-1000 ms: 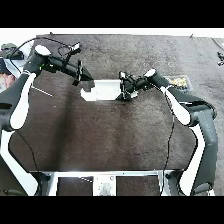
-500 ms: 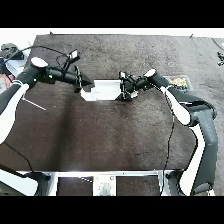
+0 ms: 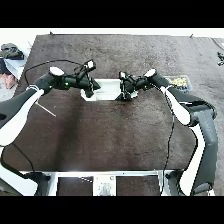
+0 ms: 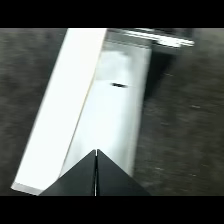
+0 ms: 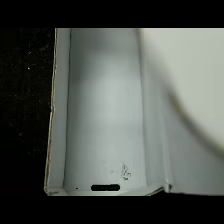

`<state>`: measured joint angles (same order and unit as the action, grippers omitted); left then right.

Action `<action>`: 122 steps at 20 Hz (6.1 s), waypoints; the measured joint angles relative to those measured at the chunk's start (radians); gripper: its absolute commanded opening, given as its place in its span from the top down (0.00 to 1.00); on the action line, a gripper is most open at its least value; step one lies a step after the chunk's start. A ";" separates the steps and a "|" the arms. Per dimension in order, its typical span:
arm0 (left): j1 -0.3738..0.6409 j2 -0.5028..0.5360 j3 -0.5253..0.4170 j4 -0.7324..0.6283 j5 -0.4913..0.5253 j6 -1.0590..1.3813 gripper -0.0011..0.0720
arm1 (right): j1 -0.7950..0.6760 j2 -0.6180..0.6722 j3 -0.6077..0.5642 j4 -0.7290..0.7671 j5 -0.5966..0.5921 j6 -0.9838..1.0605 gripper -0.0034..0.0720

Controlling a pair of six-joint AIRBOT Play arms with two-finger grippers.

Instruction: Fold the box and place the chain.

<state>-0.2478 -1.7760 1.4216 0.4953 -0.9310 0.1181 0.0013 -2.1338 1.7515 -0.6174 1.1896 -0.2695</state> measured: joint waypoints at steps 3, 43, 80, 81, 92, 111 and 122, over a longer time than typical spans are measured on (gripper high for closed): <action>-0.002 -0.066 0.103 0.013 -0.001 -0.039 0.97 | 0.000 0.000 0.000 0.000 0.000 0.000 0.46; 0.105 -0.047 0.260 0.111 -0.178 -0.106 0.62 | -0.002 0.000 0.000 0.000 -0.001 0.000 0.46; 0.008 -0.129 0.164 0.357 -0.143 -0.052 0.84 | -0.002 0.000 0.000 0.000 0.000 0.000 0.46; 0.008 -0.129 0.162 0.352 -0.143 -0.045 0.84 | -0.002 0.000 0.000 0.000 0.000 0.000 0.46; 0.008 -0.179 0.159 0.227 -0.147 0.068 0.80 | -0.002 0.000 0.000 0.000 0.002 0.000 0.46; 0.007 -0.188 0.159 0.182 -0.132 0.074 0.48 | -0.002 0.000 0.000 -0.001 0.000 0.001 0.46; 0.079 -0.170 0.169 0.209 -0.192 0.040 0.97 | -0.001 0.000 0.000 0.002 0.000 0.001 0.46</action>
<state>-0.1688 -1.9461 1.5906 0.7040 -1.1229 0.1585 0.0002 -2.1338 1.7512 -0.6159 1.1892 -0.2684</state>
